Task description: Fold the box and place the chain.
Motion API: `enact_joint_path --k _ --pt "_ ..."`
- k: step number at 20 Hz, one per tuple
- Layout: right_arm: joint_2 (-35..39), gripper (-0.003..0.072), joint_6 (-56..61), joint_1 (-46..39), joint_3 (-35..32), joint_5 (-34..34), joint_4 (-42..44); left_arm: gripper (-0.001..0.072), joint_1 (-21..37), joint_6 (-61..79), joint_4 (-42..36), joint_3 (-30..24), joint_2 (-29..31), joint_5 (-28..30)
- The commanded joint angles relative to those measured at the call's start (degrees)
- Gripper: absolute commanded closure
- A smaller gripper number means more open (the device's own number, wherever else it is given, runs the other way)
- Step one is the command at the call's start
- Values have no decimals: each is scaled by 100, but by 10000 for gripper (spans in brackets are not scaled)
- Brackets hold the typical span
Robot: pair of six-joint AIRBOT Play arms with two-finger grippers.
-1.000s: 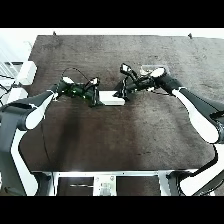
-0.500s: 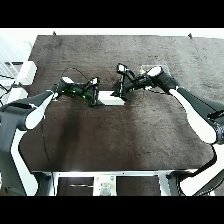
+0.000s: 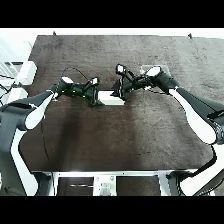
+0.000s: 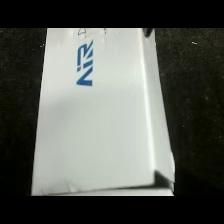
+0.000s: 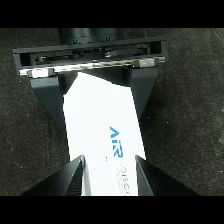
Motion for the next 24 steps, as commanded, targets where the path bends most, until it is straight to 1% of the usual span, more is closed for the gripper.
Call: enact_joint_path --k 1,5,6,17,22,24 --pt "-2 311 4 -2 57 -15 -2 180 -2 2 2 2 4 -7" --pt "-7 315 37 -2 125 -13 -33 180 -2 2 2 2 4 -7" --pt "-7 331 74 2 122 -13 -70 180 -2 2 2 2 4 -7" --pt "-149 331 269 7 42 20 -81 180 -2 2 2 2 4 -7" --pt "-197 333 264 -7 26 730 -28 180 -2 2 2 2 4 -7" --pt "-291 332 264 -33 26 876 -26 180 -2 2 2 2 4 -7"
